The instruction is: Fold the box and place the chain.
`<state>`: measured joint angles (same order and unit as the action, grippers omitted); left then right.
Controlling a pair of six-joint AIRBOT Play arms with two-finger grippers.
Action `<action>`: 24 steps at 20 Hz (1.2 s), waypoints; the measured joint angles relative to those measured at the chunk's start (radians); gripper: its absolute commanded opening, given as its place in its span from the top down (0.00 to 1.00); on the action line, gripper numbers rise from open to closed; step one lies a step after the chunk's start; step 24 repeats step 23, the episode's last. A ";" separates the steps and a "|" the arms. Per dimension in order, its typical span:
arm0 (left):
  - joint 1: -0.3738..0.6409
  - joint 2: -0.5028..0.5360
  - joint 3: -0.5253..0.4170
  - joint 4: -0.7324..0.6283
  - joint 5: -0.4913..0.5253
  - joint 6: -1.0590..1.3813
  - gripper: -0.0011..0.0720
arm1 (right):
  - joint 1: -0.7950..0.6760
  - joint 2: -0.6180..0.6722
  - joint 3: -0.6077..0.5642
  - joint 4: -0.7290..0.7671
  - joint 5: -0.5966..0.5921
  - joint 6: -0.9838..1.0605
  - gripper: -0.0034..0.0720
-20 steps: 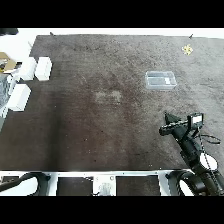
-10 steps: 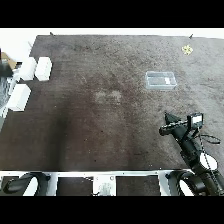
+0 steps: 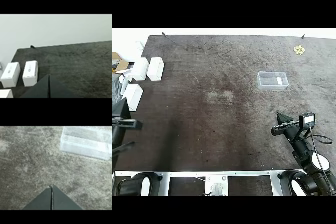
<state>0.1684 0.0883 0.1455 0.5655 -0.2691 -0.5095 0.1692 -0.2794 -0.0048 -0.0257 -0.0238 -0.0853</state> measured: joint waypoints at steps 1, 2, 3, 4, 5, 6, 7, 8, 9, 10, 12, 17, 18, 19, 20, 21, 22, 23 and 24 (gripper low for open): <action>0.000 0.012 -0.013 -0.002 0.009 -0.005 0.97 | 0.000 0.000 0.000 0.000 0.000 0.000 0.95; 0.000 0.021 -0.023 -0.003 0.019 -0.007 0.97 | 0.000 0.000 0.000 0.000 0.000 0.000 0.95; 0.000 0.026 -0.030 -0.003 0.022 -0.008 0.97 | 0.000 0.000 0.000 0.000 0.000 0.000 0.95; 0.000 0.032 -0.035 -0.004 0.027 -0.010 0.97 | 0.000 0.000 0.000 0.000 0.000 0.000 0.95; 0.000 0.034 -0.039 -0.004 0.031 -0.012 0.97 | 0.000 0.000 0.000 0.000 0.000 0.000 0.95; 0.000 0.037 -0.042 -0.004 0.033 -0.012 0.97 | 0.000 0.000 0.000 0.000 0.000 0.000 0.95; 0.000 0.038 -0.044 -0.005 0.034 -0.013 0.97 | 0.000 0.000 0.000 0.000 0.000 0.000 0.95; 0.000 0.040 -0.045 -0.005 0.037 -0.013 0.97 | 0.000 0.000 0.000 0.000 0.000 0.000 0.95; 0.000 0.041 -0.046 -0.005 0.039 -0.014 0.97 | 0.000 0.000 0.000 0.000 0.000 0.000 0.95; 0.000 0.042 -0.047 -0.005 0.039 -0.014 0.97 | 0.000 0.000 0.000 0.000 0.000 0.000 0.95; 0.000 0.042 -0.048 -0.005 0.041 -0.014 0.97 | 0.000 0.000 0.000 0.000 0.000 0.000 0.95; 0.000 0.043 -0.048 -0.005 0.042 -0.014 0.97 | 0.000 0.000 0.000 0.000 0.000 0.000 0.95; 0.000 0.043 -0.048 -0.005 0.042 -0.014 0.97 | 0.000 0.000 0.000 0.000 0.000 0.000 0.95; 0.000 0.043 -0.048 -0.005 0.042 -0.014 0.97 | 0.000 0.000 0.000 0.000 0.000 0.000 0.95; 0.000 0.043 -0.048 -0.005 0.042 -0.014 0.97 | 0.000 0.000 0.000 0.000 0.000 0.000 0.95; 0.000 0.043 -0.048 -0.005 0.042 -0.014 0.97 | 0.000 0.000 0.000 0.000 0.000 0.000 0.95; 0.000 0.043 -0.048 -0.005 0.042 -0.014 0.97 | 0.000 0.000 0.000 0.000 0.000 0.000 0.95; 0.000 0.043 -0.048 -0.005 0.042 -0.014 0.97 | 0.000 0.000 0.000 0.000 0.000 0.000 0.95; 0.000 0.043 -0.048 -0.005 0.042 -0.014 0.97 | 0.000 0.000 0.000 0.000 0.000 0.000 0.95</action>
